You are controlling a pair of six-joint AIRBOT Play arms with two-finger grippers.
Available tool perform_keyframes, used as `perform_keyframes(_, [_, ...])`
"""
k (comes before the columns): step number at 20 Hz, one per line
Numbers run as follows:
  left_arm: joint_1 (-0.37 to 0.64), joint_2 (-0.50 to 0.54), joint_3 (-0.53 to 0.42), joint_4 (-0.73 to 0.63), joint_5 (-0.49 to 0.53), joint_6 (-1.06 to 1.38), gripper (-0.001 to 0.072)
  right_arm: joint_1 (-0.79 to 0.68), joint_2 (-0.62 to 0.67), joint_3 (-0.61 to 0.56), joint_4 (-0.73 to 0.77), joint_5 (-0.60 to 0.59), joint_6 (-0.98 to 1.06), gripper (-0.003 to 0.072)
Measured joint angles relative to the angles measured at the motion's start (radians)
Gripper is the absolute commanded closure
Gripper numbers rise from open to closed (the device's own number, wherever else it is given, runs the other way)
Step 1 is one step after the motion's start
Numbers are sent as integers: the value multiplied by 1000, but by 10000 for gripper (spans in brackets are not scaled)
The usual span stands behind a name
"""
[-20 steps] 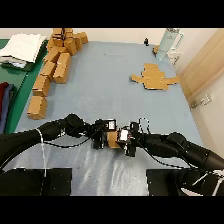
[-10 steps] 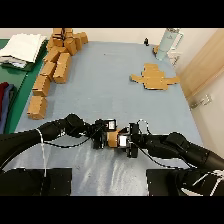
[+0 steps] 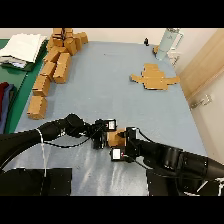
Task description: Fold the box.
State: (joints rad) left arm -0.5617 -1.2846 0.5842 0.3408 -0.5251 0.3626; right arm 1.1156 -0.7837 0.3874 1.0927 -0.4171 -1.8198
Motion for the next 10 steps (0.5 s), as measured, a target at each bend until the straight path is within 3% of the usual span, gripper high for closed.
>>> perform_keyframes(5, [0, 0, 0, 0, 1, 0, 186, 80, -47, 0, -355, -64, 316, 168])
perform_keyframes(10, [0, 0, 0, 0, 2, -2, 186, 100, -70, 0, -470, -77, 410, 168])
